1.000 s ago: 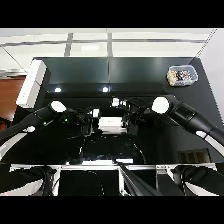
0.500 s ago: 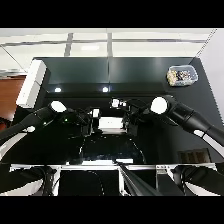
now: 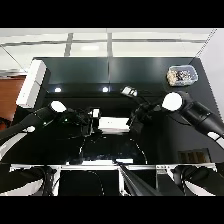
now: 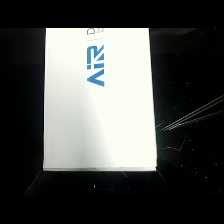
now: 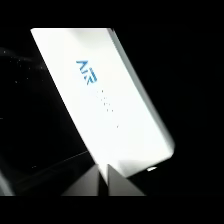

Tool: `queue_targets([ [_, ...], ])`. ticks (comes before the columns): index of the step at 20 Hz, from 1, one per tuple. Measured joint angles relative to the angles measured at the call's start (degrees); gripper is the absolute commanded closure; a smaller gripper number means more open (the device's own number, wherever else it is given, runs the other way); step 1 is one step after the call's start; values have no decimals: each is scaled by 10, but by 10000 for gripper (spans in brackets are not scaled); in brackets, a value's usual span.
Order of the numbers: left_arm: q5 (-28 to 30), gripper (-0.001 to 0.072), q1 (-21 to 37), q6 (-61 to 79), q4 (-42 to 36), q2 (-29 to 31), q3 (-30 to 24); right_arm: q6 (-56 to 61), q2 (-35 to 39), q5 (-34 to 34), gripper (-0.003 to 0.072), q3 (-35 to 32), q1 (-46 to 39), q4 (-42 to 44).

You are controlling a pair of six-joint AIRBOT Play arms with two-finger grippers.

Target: Fold the box and place the chain.

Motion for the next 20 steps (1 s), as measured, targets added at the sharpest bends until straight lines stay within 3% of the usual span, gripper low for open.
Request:
queue_targets([
  [2, 0, 305, 0, 0, 0, 0, 0, 40, 5, 7, 681, -16, -9, 48],
  [8, 0, 305, 0, 0, 0, 0, 0, 88, -23, -66, 679, -53, -19, 208],
  [14, 0, 305, 0, -1, 0, 0, 0, 96, -89, -88, 679, -59, -19, 241],
  [20, 0, 305, 0, -1, 0, 0, 0, 100, -111, -93, 679, -60, -20, 228],
])
